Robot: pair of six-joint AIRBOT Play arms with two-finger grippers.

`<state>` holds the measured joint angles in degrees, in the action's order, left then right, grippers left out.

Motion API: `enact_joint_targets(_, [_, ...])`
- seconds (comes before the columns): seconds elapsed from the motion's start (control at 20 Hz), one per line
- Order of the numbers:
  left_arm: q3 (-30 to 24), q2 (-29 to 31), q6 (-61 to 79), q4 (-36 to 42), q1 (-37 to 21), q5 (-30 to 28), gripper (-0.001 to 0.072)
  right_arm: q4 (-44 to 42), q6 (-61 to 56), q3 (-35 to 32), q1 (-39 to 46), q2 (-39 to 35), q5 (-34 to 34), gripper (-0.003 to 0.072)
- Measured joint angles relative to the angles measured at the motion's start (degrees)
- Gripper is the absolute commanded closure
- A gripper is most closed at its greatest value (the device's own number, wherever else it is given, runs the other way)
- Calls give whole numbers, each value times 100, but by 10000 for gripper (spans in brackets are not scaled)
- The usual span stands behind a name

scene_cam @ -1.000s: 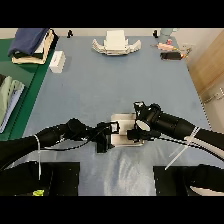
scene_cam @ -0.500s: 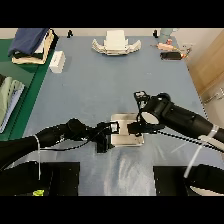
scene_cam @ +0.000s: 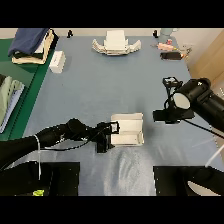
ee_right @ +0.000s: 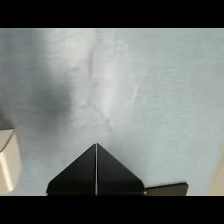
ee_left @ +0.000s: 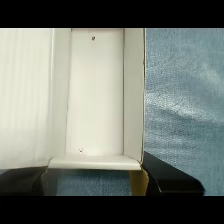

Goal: Fold the box.

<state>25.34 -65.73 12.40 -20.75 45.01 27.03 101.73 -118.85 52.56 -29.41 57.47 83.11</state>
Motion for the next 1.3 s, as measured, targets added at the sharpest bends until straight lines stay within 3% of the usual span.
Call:
enact_joint_targets(0.2, [0, 0, 0, 0, 0, 0, 245, -1244, 1451, -74, 1456, 579, -476, 682])
enact_joint_targets(0.35, [0, 0, 0, -2, 0, 0, 245, -3108, 2682, 39, 2356, 1259, -669, 680])
enact_joint_targets(0.5, [0, 0, 0, 0, 0, 0, 245, -5031, 3720, 291, 2900, 1945, -647, 681])
enact_joint_targets(0.65, [0, 0, 0, 0, 0, 0, 245, -6240, 4448, 474, 2979, 2444, -413, 681])
enact_joint_targets(0.95, [0, 0, 0, 0, 0, 0, 245, -6861, 5521, 573, 2326, 2894, 286, 681])
enact_joint_targets(1.3, [0, 0, 0, 0, 0, 4, 245, -5842, 5943, 518, 1362, 2623, 330, 681])
